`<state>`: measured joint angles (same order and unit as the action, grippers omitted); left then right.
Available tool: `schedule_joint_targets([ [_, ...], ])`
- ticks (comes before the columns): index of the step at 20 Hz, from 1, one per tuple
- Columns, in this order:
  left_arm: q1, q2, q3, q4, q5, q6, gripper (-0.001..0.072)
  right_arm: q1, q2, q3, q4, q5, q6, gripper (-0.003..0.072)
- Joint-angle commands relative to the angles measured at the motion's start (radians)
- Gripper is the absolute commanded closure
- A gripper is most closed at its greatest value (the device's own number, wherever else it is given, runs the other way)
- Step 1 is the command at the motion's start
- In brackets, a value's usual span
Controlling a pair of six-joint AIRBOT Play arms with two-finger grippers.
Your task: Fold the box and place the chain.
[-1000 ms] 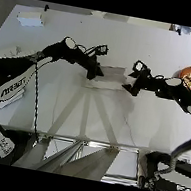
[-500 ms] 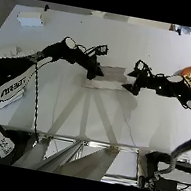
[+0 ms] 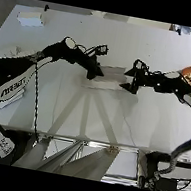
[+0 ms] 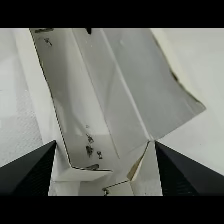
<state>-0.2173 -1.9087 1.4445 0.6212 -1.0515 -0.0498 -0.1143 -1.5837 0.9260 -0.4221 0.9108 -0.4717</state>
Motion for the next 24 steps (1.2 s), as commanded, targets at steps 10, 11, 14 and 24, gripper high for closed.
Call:
schedule_joint_targets([
  [10,-0.001,0.000,0.000,0.000,0.001,0.000,0.0697,0.000,-0.064,0.038,-0.047,0.123,-0.009,-0.0005],
  [11,-0.001,0.000,0.000,0.000,0.001,0.000,0.0697,0.001,-0.070,0.038,-0.047,0.124,-0.008,-0.0005],
  [14,-0.001,0.000,0.000,0.000,0.001,0.000,0.0697,0.010,-0.093,0.038,-0.048,0.127,-0.007,-0.0005],
  [24,-0.001,0.000,0.000,0.000,0.001,0.000,0.0697,0.015,-0.100,0.038,-0.040,0.149,-0.008,-0.0005],
])
